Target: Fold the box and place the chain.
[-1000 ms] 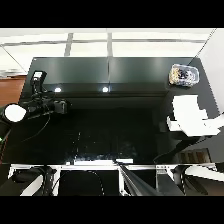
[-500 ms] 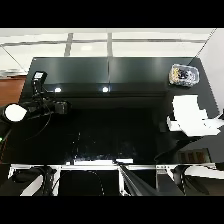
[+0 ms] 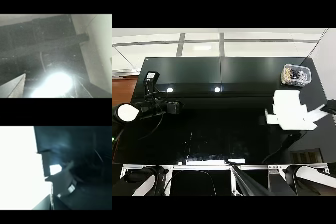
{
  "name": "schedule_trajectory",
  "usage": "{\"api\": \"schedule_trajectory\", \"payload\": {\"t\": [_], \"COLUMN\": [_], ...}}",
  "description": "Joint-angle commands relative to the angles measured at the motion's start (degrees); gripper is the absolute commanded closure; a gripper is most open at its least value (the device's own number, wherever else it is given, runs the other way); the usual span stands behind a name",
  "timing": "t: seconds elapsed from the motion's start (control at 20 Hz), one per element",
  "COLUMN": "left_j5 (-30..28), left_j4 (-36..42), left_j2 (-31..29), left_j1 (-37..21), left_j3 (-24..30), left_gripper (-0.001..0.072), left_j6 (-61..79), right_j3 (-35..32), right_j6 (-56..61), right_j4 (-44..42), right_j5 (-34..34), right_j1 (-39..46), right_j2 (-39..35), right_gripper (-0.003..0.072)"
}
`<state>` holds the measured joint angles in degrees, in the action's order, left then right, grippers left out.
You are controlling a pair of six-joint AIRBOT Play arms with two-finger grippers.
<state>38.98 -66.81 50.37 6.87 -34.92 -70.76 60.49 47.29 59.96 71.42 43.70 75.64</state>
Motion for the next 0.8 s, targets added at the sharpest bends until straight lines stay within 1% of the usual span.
{"api": "schedule_trajectory", "payload": {"t": [0.0, 0.1, 0.2, 0.3, 0.35, 0.4, 0.45, 0.5, 0.6, 0.65, 0.75], "left_j5": [-0.4, -0.4, -0.5, -1.7, -2.3, -1.9, 0.0, 3.1, 11.0, 14.8, 20.3], "left_j4": [0.1, 1.6, 4.5, 9.4, 11.7, 13.6, 15.4, 17.5, 23.7, 27.6, 33.3], "left_j2": [0.1, 0.3, 0.8, 2.3, 3.9, 5.8, 8.6, 11.8, 19.7, 24.0, 31.7], "left_j1": [0.0, 0.0, 0.0, 0.1, 0.1, 0.3, 0.3, 0.3, 0.3, 0.2, 0.2], "left_j3": [0.0, 0.0, 0.0, -0.1, -0.5, -1.6, -3.6, -6.0, -11.5, -14.2, -18.4], "left_gripper": [0.0002, 0.0002, 0.0002, 0.0001, 0.0002, 0.0002, 0.0002, 0.0003, 0.0002, 0.0002, 0.0002], "left_j6": [-0.1, -0.2, -0.2, 0.1, 0.9, 1.8, 2.5, 3.6, 7.7, 10.0, 12.1], "right_j3": [-8.6, -17.6, -27.1, -33.7, -36.1, -38.0, -39.3, -40.2, -40.7, -40.7, -40.7], "right_j6": [-1.9, -4.3, -8.7, -12.1, -13.4, -13.7, -13.7, -13.6, -13.6, -13.6, -13.5], "right_j4": [-13.7, -21.5, -34.1, -44.1, -47.6, -49.2, -49.8, -50.3, -52.3, -53.2, -54.2], "right_j5": [-3.4, -7.1, -10.4, -14.8, -17.6, -21.1, -24.4, -27.7, -32.8, -35.1, -38.9], "right_j1": [-3.3, -7.4, -13.4, -20.4, -24.8, -29.3, -33.5, -38.0, -45.8, -48.9, -53.6], "right_j2": [-7.8, -13.2, -18.0, -20.4, -20.6, -20.6, -20.6, -20.6, -20.6, -20.6, -20.6], "right_gripper": [0.067, 0.067, 0.067, 0.0671, 0.067, 0.067, 0.067, 0.067, 0.067, 0.067, 0.067]}}
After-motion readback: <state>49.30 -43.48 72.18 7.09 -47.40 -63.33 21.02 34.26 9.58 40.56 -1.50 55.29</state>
